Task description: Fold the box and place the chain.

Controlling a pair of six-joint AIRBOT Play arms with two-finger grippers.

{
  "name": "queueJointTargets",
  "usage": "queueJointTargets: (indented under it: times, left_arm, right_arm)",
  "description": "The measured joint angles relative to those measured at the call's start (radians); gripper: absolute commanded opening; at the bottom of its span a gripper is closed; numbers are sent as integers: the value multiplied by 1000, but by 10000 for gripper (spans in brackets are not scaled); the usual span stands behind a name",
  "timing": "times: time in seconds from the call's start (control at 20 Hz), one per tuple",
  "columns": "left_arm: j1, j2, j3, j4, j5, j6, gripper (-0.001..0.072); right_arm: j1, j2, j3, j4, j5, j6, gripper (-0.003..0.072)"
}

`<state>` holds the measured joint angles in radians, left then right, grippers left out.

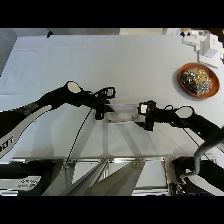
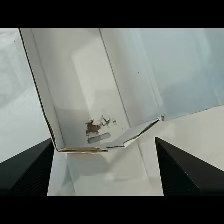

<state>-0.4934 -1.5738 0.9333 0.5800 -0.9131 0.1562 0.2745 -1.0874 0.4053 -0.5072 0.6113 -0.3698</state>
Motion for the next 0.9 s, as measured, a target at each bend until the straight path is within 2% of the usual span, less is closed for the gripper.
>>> queueJointTargets:
  times: [0.5, 0.9]
  left_arm:
    - [0, 0, 0, 0, 1, 0, 8]
    - [0, 0, 0, 0, 0, 0, 8]
  right_arm:
    - [-82, -33, 1, 180, 89, -218, 694]
    - [-89, -126, 30, 245, 154, -275, 692]
